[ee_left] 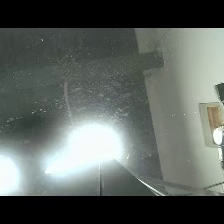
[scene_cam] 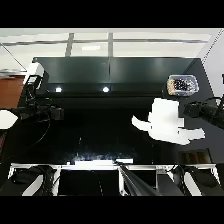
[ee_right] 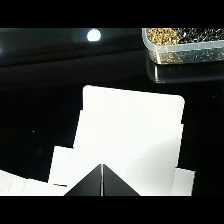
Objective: Fold the box and place the chain.
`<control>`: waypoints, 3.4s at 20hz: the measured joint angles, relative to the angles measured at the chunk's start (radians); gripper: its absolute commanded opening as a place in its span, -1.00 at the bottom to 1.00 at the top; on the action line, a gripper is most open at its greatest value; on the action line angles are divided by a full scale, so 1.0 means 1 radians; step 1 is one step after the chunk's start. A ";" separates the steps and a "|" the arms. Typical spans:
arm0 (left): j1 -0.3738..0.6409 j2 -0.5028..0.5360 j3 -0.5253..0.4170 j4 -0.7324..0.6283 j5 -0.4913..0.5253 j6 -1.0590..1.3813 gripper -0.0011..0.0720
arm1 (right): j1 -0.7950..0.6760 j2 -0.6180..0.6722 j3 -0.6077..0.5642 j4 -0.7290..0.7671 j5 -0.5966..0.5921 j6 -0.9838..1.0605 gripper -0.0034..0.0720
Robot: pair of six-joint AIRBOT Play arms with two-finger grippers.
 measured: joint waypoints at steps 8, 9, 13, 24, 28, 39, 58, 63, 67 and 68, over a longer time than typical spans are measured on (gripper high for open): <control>0.000 0.000 0.000 0.000 0.000 0.000 -0.89 | 0.000 0.000 0.000 0.000 0.000 0.000 -0.85; 0.000 0.000 0.000 0.000 0.000 0.000 -0.89 | 0.000 0.000 0.000 0.000 0.000 0.000 -0.85; 0.000 0.000 0.000 0.000 0.000 0.000 -0.89 | 0.000 0.000 0.000 0.000 0.000 0.000 -0.85; 0.000 -0.004 -0.001 -0.064 0.226 -0.002 0.96 | -0.017 -0.029 -0.001 -0.037 -0.097 0.105 0.98; 0.000 -0.009 -0.001 -0.073 0.266 -0.002 0.95 | -0.190 -0.107 0.002 -0.273 -0.034 0.263 0.98; -0.001 -0.044 -0.001 -0.092 0.176 -0.002 0.95 | -0.785 -0.586 0.087 0.113 0.282 -0.200 0.95; -0.004 -0.071 -0.001 -0.139 0.143 -0.002 0.95 | -0.581 -0.745 0.178 0.144 0.567 -0.377 -0.85; -0.004 -0.071 -0.001 -0.139 0.141 -0.002 0.95 | -0.423 -0.659 0.170 0.229 0.606 -0.381 -0.85; -0.004 -0.077 -0.001 -0.153 0.121 -0.002 0.95 | -0.257 -0.550 0.145 0.357 0.541 -0.348 -0.85; -0.004 -0.085 -0.001 -0.166 0.117 0.006 0.95 | -0.207 -0.520 0.129 0.400 0.505 -0.343 -0.85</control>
